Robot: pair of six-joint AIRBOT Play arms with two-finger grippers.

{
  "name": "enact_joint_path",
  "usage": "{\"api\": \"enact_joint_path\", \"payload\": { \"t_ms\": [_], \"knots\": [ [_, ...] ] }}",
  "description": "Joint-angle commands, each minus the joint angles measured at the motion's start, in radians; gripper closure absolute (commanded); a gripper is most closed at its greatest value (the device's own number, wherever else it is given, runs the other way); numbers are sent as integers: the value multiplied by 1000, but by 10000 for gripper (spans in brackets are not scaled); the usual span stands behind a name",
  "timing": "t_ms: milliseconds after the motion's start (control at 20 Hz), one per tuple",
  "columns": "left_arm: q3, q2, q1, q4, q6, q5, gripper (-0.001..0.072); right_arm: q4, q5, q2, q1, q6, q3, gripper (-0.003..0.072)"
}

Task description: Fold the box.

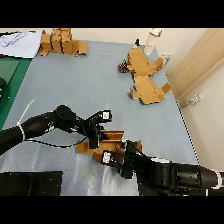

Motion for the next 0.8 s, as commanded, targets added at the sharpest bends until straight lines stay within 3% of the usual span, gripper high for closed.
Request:
{"api": "enact_joint_path", "payload": {
  "t_ms": [0, 300, 550, 750],
  "knots": [
    [1, -1, 0, 0, 0, 0, 696, -1, 19, 1, -34, -36, -1, -28],
    [1, -1, 0, 0, 0, 0, 696, 23, 27, 3, -64, -35, 0, -26],
    [1, -1, 0, 0, 0, 0, 696, 6, 23, 81, -69, -33, -6, -27],
    [1, -1, 0, 0, 0, 0, 696, 21, 63, 100, -156, -36, -23, -27]
  ]
}}
